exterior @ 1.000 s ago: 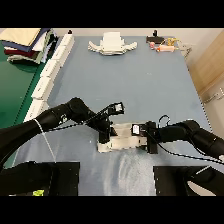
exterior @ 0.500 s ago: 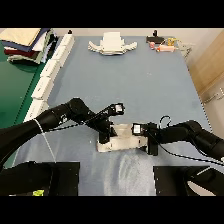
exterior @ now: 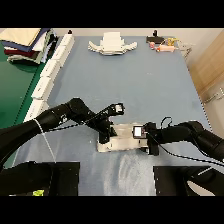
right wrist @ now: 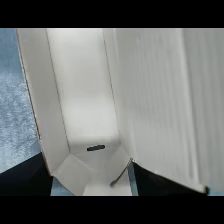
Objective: Fold the box.
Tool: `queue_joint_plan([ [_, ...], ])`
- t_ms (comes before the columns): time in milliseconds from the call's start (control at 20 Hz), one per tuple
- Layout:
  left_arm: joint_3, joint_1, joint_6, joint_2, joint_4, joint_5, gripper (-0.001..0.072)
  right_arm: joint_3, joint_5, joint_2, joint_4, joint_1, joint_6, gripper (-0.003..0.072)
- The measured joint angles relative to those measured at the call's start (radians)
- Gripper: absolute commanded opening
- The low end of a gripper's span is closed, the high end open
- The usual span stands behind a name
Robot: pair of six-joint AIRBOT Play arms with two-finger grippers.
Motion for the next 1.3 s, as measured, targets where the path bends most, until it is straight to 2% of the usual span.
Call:
queue_joint_plan([
  [450,0.0,0.0,0.0,0.0,0.0,-0.005,0.0016,0.0,-0.038,-0.019,0.124,-0.103,-0.133,0.0712],
  [850,0.0,0.0,0.0,0.0,0.001,-0.011,0.0015,-0.002,-0.109,-0.029,0.157,-0.115,-0.15,0.0712],
  [1300,0.0,0.0,0.0,0.0,0.004,-0.024,0.0015,-0.002,-0.129,-0.059,0.208,-0.115,-0.151,0.0713],
])
